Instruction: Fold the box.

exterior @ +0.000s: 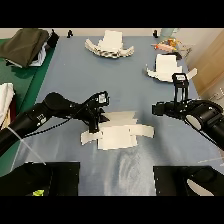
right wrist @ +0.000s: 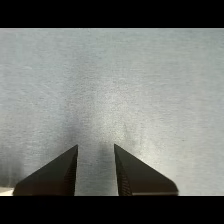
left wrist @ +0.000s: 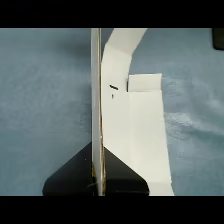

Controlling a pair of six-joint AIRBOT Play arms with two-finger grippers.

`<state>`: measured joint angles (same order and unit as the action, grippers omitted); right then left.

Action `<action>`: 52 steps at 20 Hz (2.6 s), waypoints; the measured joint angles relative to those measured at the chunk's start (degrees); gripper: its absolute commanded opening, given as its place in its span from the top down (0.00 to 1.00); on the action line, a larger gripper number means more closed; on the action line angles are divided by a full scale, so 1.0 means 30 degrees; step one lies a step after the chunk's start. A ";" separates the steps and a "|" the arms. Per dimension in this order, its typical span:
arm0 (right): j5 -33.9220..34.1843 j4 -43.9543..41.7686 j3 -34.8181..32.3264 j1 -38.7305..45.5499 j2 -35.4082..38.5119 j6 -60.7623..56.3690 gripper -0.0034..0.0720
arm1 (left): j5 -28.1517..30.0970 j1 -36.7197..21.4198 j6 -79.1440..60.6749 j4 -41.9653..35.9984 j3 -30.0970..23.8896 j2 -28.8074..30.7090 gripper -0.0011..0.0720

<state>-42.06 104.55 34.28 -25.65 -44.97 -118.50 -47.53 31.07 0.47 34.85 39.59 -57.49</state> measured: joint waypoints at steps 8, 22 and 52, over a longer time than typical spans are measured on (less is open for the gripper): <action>0.0029 -0.0313 0.0000 -0.0007 0.0000 -0.0007 0.50 | 0.1348 0.0634 -0.2047 -0.1217 -0.0466 -0.0372 0.97; 0.0044 -0.0481 0.0000 0.0000 0.0000 -0.0007 0.50 | 0.7643 0.3453 -0.4277 -0.2980 -0.4299 0.2375 0.97; 0.0860 -0.0984 0.0000 -0.0007 -0.0284 -0.0015 0.50 | 0.5377 0.1501 -0.4889 -0.2098 -0.3752 0.2295 0.97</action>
<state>-39.48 101.60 34.28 -25.67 -45.82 -118.54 -31.40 35.57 -14.20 28.56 28.34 -50.61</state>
